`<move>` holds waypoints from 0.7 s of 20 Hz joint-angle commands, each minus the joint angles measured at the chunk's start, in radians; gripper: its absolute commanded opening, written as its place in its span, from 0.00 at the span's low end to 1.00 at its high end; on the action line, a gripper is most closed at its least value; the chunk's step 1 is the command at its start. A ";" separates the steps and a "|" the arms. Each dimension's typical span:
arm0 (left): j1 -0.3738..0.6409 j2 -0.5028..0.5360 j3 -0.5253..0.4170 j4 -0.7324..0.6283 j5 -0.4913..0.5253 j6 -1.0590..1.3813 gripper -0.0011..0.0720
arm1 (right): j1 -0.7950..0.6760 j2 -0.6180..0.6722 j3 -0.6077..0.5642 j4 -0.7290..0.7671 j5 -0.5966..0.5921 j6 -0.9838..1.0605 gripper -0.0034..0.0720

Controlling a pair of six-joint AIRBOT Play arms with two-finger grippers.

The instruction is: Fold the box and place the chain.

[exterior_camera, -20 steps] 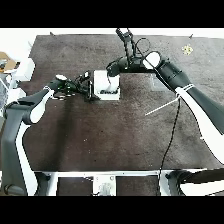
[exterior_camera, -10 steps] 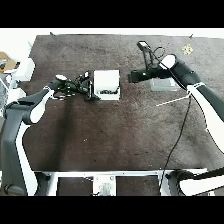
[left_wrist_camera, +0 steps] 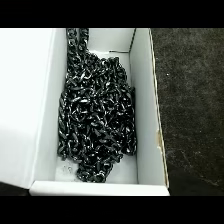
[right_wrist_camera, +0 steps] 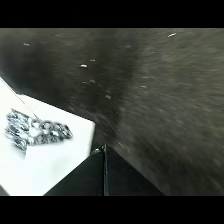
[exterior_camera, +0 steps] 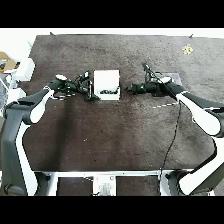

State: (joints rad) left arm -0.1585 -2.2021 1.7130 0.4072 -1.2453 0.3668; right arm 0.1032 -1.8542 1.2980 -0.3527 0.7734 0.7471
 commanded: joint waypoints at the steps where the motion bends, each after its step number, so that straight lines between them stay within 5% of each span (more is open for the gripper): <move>1: 0.000 0.000 0.000 0.000 0.000 0.000 0.51 | -0.005 -0.069 -0.006 0.236 0.034 -0.128 0.04; 14: 0.000 0.000 0.000 0.000 0.000 0.000 0.51 | -0.015 -0.093 -0.003 0.415 0.211 -0.212 0.04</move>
State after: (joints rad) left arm -0.1585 -2.2021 1.7130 0.4076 -1.2453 0.3668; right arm 0.0933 -1.9453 1.2938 0.0082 0.9096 0.5640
